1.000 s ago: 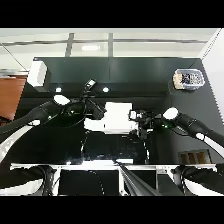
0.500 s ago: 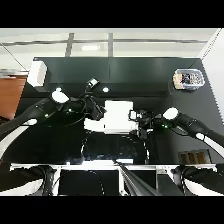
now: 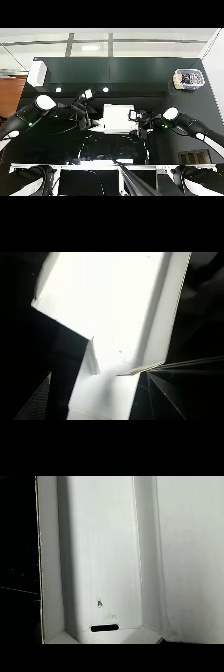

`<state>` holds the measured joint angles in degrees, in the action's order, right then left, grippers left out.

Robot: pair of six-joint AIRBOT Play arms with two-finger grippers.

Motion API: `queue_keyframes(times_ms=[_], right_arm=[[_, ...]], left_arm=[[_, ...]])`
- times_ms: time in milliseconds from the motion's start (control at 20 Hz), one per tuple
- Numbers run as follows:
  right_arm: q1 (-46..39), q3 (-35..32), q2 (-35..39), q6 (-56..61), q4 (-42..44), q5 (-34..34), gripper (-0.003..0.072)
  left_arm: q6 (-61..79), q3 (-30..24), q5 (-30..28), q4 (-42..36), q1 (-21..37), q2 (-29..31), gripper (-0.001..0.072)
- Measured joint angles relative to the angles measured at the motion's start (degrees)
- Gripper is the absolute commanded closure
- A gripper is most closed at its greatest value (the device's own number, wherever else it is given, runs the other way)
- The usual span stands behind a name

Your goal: Fold the box and place the chain.

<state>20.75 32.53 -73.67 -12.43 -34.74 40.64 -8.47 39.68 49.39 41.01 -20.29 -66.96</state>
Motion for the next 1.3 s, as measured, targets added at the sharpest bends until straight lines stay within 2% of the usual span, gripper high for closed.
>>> queue_keyframes(times_ms=[150, 300, 400, 450, 500, 600, 650, 700, 950, 1050, 1200, 1300], right_arm=[[0.00, 0.00, 0.00, 0.00, 0.00, 0.02, 0.0630], [0.00, 0.00, 0.00, 0.00, 0.00, 0.00, 0.0630], [0.00, 0.00, 0.00, 0.00, 0.00, 0.02, 0.0630], [0.00, 0.00, 0.00, 0.00, 0.00, 0.02, 0.0630], [0.00, 0.00, 0.00, 0.00, 0.00, 0.02, 0.0630], [0.00, 0.00, 0.00, -0.02, 0.00, 0.00, 0.0630], [0.00, 0.00, 0.00, 0.00, 0.00, 0.00, 0.0630], [0.00, 0.00, 0.00, -0.02, 0.00, 0.02, 0.0630], [0.00, 0.00, 0.00, -0.02, 0.00, 0.00, 0.0630], [0.00, 0.00, 0.00, -0.02, 0.00, 0.00, 0.0630], [0.00, 0.00, 0.00, 0.00, -0.02, -0.04, 0.0630], [0.00, 0.00, 0.00, 0.00, 0.00, -0.04, 0.0630]], left_arm=[[5.03, -0.96, -4.17, 1.90, -1.05, -1.25, 0.0008], [8.74, -1.22, -5.42, 2.71, -2.84, -2.95, 0.0012], [9.90, -1.31, -6.10, 3.06, -4.09, -3.89, 0.0041], [10.27, -1.33, -6.43, 3.10, -4.70, -4.24, 0.0095], [10.51, -1.33, -6.58, 3.13, -5.27, -4.52, 0.0207], [11.13, -1.33, -6.60, 3.06, -6.43, -4.90, 0.0263], [11.13, -1.36, -6.78, 2.93, -6.99, -5.03, 0.0374], [11.17, -1.36, -6.80, 2.62, -7.45, -5.16, 0.0432], [11.52, -1.40, -8.44, -1.33, -8.59, -6.62, 0.0441], [11.54, -1.40, -8.98, -4.52, -8.70, -7.78, 0.0493], [12.20, -1.40, -9.27, -10.08, -8.83, -9.25, 0.0494], [12.63, -1.40, -8.94, -11.98, -8.83, -9.70, 0.0549]])
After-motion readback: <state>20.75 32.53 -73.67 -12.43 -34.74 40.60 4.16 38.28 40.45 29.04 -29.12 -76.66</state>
